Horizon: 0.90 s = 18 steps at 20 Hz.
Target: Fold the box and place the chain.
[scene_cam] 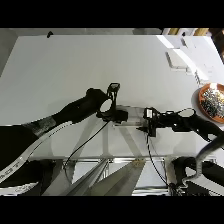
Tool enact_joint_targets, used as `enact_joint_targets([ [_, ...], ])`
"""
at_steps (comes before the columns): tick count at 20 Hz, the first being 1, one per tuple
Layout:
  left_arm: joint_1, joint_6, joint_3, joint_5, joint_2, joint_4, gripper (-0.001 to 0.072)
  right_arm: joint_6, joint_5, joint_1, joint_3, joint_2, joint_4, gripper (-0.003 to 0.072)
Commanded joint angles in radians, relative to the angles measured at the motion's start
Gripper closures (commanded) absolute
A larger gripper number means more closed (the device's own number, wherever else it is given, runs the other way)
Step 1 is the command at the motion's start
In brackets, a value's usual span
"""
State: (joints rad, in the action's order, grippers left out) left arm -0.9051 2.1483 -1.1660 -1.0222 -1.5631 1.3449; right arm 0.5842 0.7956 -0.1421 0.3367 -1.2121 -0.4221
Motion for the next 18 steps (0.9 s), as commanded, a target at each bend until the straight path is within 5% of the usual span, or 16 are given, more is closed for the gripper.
enact_joint_targets([
  [1, -0.019, 0.06, -0.073, -0.072, -0.068, 0.034, 0.0376, 0.0, 0.001, 0.0, 0.0, 0.001, -0.001, 0.0346],
  [8, -0.024, 0.169, -0.124, -0.195, -0.121, 0.137, 0.0381, 0.0, 0.001, 0.0, 0.0, 0.001, -0.001, 0.0346],
  [18, -0.032, 0.19, -0.124, -0.165, -0.14, 0.13, 0.04, 0.0, 0.001, 0.0, 0.0, 0.001, -0.002, 0.0346],
])
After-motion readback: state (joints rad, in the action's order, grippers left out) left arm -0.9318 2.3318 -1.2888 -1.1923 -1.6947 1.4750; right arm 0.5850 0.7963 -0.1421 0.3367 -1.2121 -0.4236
